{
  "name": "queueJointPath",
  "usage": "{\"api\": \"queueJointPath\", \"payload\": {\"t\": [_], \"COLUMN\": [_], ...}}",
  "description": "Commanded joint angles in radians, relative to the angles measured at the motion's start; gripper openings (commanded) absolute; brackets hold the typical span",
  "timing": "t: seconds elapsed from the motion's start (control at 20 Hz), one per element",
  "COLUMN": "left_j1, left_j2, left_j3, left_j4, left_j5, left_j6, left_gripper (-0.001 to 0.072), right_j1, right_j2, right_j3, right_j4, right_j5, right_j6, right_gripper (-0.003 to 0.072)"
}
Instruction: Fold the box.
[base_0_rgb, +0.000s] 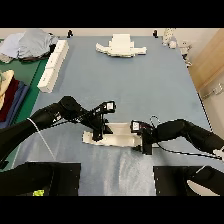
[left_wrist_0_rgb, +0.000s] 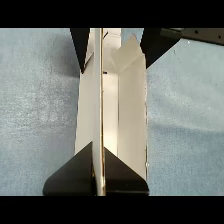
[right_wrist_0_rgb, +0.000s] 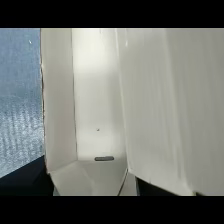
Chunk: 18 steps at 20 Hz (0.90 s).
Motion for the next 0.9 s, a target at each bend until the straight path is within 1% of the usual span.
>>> {"api": "queueJointPath", "payload": {"t": [0.0, 0.1, 0.15, 0.3, 0.35, 0.4, 0.85], "left_j1": [0.0, 0.0, 0.0, 0.0, 0.0, 0.0, 0.0], "left_j2": [0.0, 0.0, 0.0, 0.0, 0.0, 0.0, 0.0], "left_j3": [0.0, 0.0, 0.0, 0.0, 0.0, 0.0, 0.0], "left_j4": [0.0, 0.0, 0.0, 0.0, 0.0, 0.0, 0.0], "left_j5": [0.001, 0.002, 0.002, 0.001, 0.002, 0.002, 0.002], "left_j6": [0.0, 0.0, 0.0, 0.0, 0.0, 0.0, 0.0], "left_gripper": [0.0013, 0.0013, 0.0013, 0.0013, 0.0013, 0.0013, 0.0013], "right_j1": [0.001, 0.001, 0.0, 0.0, 0.0, 0.0, 0.0], "right_j2": [-0.028, -0.037, -0.037, -0.037, -0.037, -0.038, -0.038], "right_j3": [-0.001, -0.001, -0.001, -0.001, -0.001, -0.001, -0.001], "right_j4": [0.002, 0.003, 0.003, 0.001, -0.001, -0.001, -0.006], "right_j5": [0.049, 0.049, 0.048, 0.048, 0.048, 0.048, 0.048], "right_j6": [0.002, 0.002, 0.002, 0.002, 0.002, 0.002, 0.002], "right_gripper": [0.0704, 0.0692, 0.0644, 0.0634, 0.0536, 0.0494, 0.0494]}}
